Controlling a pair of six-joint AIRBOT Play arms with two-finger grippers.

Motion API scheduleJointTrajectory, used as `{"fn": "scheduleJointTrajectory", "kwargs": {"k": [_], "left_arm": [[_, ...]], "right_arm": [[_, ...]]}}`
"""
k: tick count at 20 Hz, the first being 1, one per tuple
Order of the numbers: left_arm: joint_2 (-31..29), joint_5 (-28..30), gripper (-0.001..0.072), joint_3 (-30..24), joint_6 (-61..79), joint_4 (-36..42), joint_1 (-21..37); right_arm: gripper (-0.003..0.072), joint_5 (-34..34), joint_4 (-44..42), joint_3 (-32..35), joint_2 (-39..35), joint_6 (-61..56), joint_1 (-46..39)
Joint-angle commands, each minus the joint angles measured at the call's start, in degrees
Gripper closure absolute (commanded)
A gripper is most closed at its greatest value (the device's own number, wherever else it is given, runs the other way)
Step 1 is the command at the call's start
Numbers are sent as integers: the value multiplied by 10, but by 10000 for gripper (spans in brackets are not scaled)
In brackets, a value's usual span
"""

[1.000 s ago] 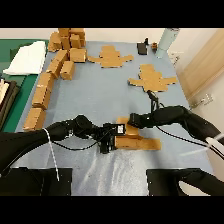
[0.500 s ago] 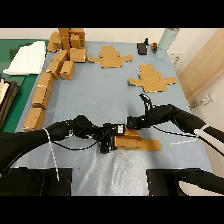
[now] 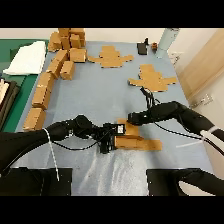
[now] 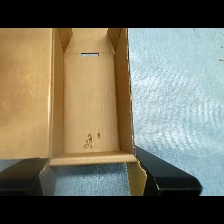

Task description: Fold the box.

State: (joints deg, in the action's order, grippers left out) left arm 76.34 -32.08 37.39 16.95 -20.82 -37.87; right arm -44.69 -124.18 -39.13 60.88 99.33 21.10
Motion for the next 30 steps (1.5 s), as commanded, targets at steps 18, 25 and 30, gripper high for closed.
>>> {"fn": "scheduleJointTrajectory", "kwargs": {"k": [18,25,30], "left_arm": [[0,0,236,0,0,0,0],[0,0,236,0,0,0,0],[0,0,236,0,0,0,0]], "right_arm": [[135,-140,172,141,-220,428,0],[355,-110,130,141,-182,508,1],[425,-113,57,141,-182,561,1]]}}
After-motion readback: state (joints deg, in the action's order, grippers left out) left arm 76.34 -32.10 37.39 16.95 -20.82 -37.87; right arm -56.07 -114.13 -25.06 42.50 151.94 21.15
